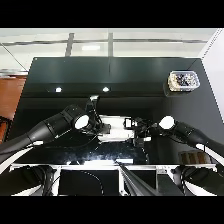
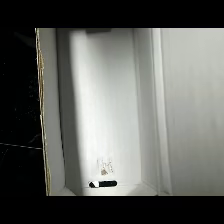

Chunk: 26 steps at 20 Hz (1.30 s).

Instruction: Fold the box and place the chain.

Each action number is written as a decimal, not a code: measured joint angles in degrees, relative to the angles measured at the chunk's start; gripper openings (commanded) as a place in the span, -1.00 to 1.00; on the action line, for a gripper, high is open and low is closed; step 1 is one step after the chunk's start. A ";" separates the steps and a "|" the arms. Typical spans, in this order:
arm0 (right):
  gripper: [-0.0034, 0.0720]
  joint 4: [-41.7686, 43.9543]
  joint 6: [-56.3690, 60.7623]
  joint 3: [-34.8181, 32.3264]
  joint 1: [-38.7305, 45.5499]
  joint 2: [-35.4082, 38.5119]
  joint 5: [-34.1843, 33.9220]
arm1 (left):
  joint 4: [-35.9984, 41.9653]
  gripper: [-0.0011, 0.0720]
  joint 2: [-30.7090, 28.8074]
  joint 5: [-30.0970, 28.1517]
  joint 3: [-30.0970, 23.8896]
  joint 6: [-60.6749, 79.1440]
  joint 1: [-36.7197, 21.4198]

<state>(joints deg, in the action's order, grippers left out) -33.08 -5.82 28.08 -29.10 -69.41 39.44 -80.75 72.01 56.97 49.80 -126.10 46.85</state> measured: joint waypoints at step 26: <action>0.03 0.00 0.02 0.00 0.00 0.00 -0.02 | -6.64 -0.85 9.18 4.68 6.32 -9.29 4.11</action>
<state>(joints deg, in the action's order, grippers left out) -33.08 -5.80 28.08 -29.10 -69.41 39.42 -87.39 81.19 61.65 56.12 -135.39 50.96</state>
